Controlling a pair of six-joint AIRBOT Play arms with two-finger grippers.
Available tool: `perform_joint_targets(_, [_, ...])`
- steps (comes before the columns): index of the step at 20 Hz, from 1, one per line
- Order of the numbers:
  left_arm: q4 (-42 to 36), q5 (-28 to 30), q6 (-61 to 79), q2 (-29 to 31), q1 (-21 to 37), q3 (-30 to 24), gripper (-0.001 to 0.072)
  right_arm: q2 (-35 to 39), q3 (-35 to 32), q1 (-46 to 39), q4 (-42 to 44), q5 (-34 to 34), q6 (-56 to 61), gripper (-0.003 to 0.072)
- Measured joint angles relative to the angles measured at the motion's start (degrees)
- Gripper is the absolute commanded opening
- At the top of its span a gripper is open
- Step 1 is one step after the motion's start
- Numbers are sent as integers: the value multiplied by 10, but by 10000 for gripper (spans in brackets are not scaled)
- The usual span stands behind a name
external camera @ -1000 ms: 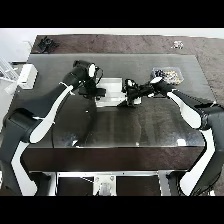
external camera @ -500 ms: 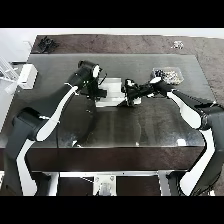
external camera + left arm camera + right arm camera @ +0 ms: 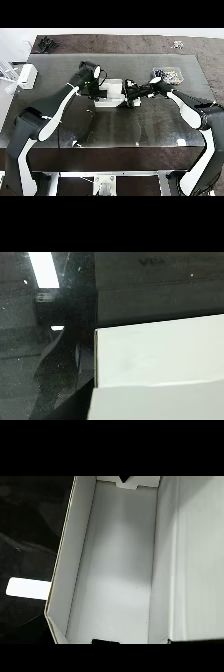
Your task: Fold the box and place the chain.
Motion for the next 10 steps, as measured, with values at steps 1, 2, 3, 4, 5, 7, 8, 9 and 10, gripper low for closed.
perform_joint_targets(1, [0, 0, 1, 0, 0, 0, 23, 0, 0, 0, 0, 0, 0, 560])
perform_joint_targets(2, [0, 0, 1, 0, 0, 0, 23, 0, 0, 0, 0, -1, 0, 560])
perform_joint_targets(3, [0, 1, 2, 0, 0, 0, 23, 0, 0, 0, 0, -2, 0, 560])
perform_joint_targets(4, [-1, 1, 2, 0, 0, 0, 25, 0, 0, 0, 0, -2, 0, 560])
perform_joint_targets(5, [-1, 2, 2, 0, 0, 0, 177, 0, 0, 0, 0, -2, 0, 560])
perform_joint_targets(7, [4, 3, 8, -2, 0, -1, 459, 0, 0, -1, 0, -7, -2, 560])
perform_joint_targets(8, [2, 3, 7, -2, 1, 0, 462, 0, 0, -2, 1, -7, -2, 560])
perform_joint_targets(9, [1, 5, 6, 0, 1, 3, 462, 0, 0, -1, 0, -7, -2, 561])
perform_joint_targets(10, [-5, 5, 6, -1, 0, 6, 462, 0, 0, -1, 1, -7, -2, 560])
